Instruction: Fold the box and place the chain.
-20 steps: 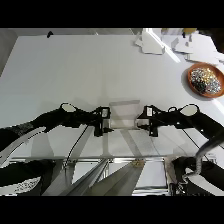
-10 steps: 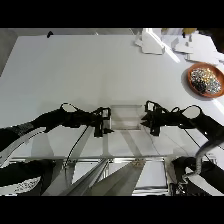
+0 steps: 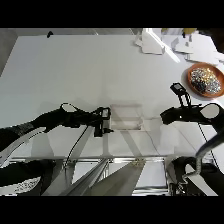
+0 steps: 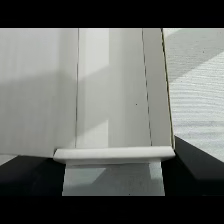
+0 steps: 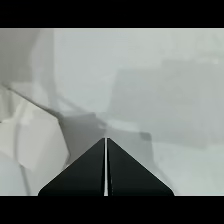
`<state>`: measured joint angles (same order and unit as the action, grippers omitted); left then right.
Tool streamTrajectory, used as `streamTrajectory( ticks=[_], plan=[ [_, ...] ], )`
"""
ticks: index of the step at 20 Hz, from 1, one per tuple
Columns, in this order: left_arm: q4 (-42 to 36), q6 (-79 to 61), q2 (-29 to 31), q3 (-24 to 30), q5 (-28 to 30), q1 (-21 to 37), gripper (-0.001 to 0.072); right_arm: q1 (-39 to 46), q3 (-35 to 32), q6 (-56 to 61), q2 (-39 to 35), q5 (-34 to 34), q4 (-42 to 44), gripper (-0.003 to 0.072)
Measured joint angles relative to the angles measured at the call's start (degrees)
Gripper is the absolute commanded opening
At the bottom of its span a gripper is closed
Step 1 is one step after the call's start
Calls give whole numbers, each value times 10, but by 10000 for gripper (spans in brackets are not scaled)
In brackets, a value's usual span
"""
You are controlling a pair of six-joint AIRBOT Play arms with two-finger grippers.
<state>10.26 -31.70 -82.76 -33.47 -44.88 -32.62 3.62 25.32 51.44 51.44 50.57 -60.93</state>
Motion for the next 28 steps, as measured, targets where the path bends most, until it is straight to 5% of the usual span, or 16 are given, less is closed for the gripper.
streamTrajectory(
  ticks=[10, 21, 25, 28],
  plan=[
    [0, 0, 0, 0, 0, 0, 209, -28, -7, 106, 107, 73, 90, 19],
    [0, 1, 0, 0, 1, 0, 209, -51, -9, 81, 115, 101, 179, 27],
    [0, 1, 0, 0, 1, 0, 209, -51, -9, 71, 99, 110, 190, 188],
    [0, 0, 0, 0, 1, 0, 209, -51, -9, 68, 80, 117, 193, 203]
  ],
)
